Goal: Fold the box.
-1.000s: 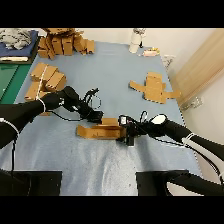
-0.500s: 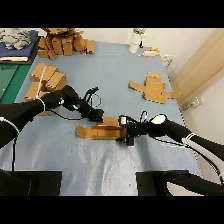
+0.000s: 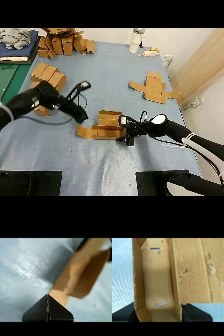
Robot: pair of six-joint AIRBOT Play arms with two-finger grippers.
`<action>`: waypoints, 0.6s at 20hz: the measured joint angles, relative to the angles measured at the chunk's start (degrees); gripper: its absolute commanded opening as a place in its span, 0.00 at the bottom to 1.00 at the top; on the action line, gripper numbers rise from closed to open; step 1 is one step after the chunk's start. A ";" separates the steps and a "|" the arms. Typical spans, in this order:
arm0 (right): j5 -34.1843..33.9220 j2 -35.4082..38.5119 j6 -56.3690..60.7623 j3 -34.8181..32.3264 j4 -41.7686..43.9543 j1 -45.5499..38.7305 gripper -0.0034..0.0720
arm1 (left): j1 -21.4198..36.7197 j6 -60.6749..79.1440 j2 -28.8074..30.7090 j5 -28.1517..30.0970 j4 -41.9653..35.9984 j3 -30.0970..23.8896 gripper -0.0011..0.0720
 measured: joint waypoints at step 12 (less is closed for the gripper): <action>0.00 0.00 0.00 0.00 0.00 0.00 0.84 | -12.15 28.61 5.53 10.58 2.03 -10.38 0.96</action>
